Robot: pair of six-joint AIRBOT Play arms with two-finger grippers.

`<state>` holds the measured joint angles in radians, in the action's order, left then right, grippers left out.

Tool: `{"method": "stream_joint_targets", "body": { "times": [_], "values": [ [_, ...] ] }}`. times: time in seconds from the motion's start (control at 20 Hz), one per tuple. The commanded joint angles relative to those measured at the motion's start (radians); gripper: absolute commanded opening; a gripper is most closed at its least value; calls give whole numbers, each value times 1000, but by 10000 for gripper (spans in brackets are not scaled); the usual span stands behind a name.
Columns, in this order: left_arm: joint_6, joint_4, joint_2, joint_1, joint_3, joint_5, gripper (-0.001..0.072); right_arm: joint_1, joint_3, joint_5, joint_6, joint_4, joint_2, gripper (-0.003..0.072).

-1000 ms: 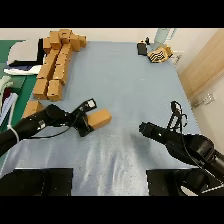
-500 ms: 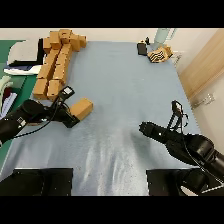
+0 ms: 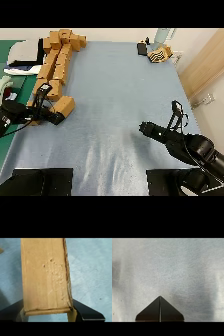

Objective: Fold the box.

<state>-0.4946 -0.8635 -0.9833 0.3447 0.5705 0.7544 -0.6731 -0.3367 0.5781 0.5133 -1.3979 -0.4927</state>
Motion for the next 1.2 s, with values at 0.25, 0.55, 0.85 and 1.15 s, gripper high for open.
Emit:
{"method": "stream_joint_targets", "body": {
  "times": [0.25,0.55,0.85,1.15],
  "values": [
    [-4,-76,0,185,0,11,603,0,-1,0,0,0,1,1],
    [-23,-76,-13,204,0,-29,603,0,-1,0,0,0,1,2],
    [-27,-75,-41,203,0,-50,603,0,-1,0,0,0,1,1],
    [-27,-76,-69,203,0,-72,603,0,-1,0,0,0,1,1]
  ]
}}
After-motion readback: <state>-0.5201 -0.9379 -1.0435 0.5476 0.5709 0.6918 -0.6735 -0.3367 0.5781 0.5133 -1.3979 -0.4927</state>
